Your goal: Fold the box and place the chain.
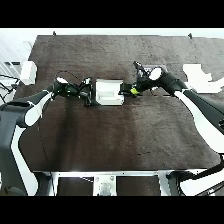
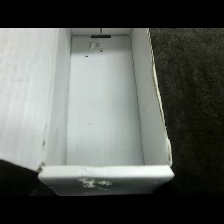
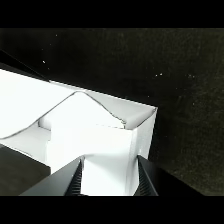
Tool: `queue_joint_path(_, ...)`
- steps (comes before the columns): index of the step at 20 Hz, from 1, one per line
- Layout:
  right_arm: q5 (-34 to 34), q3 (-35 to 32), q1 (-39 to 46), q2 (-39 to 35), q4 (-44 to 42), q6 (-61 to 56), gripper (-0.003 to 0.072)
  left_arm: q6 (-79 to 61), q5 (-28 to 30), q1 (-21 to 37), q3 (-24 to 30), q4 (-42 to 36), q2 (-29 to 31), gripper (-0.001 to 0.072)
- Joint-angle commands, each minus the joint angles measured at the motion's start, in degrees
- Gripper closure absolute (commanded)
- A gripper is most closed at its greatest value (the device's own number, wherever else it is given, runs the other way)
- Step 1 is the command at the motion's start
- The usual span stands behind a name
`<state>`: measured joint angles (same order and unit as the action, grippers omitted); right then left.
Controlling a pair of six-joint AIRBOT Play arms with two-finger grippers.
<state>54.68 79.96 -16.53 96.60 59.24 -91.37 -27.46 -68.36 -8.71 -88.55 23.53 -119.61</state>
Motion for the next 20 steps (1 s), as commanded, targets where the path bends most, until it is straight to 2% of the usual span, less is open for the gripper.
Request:
queue_joint_path(1,0.85,1.53,-1.18,0.52,4.68,-3.26,0.0262,-0.02,0.0,0.0,0.0,0.0,-0.02,0.0302)
queue_joint_path(6,4.5,6.56,-2.47,3.78,7.3,-4.57,0.0262,-0.02,0.0,0.0,-0.02,0.0,-0.04,0.0301)
queue_joint_path(10,9.35,12.13,-4.13,7.21,15.21,-9.18,0.0227,0.0,0.02,0.0,-0.02,0.0,-0.02,0.0302)
queue_joint_path(20,12.55,16.63,-6.64,11.13,22.43,-15.28,0.0228,-0.02,0.02,0.0,0.0,0.0,-0.02,0.0301)
